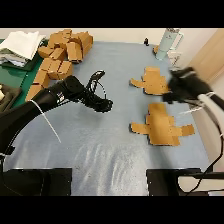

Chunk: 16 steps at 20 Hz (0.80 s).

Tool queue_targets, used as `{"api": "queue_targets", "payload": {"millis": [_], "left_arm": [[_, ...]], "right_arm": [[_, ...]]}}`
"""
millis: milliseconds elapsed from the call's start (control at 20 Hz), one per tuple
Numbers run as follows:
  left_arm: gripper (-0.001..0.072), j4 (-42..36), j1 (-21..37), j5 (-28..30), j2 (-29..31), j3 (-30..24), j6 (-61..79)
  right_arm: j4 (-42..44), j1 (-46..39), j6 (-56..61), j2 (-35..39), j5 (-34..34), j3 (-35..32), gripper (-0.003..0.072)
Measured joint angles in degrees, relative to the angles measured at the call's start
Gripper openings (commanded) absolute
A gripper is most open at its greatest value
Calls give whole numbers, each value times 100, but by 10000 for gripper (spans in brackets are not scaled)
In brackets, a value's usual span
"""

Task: Fold the box.

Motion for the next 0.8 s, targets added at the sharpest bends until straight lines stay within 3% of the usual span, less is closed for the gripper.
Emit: {"api": "queue_targets", "payload": {"millis": [50, 150, 200, 250, 550, 700, 800], "left_arm": [[561, -28, -2, -9, 0, 0, 39], [562, -59, -2, -20, 0, 0, 98], [562, -61, -2, -24, 0, 0, 129], [562, -79, -2, -28, 0, 0, 164], [562, -92, 0, -142, 0, 0, 234], [562, -94, 0, -258, 0, 0, 262], [562, -94, -2, -304, 0, 0, 286]], "right_arm": [[262, -525, -197, 0, -190, 0, 452], [986, -1513, -785, 0, -494, -2, 453], [1268, -1928, -1091, 0, -619, -4, 496], [1499, -2321, -1421, 0, -745, -4, 596], [2509, -3506, -3287, -2, -1331, -142, 598], [3069, -3668, -3993, -7, -1189, -498, 573], [3418, -3703, -4286, -11, -981, -734, 387]]}}
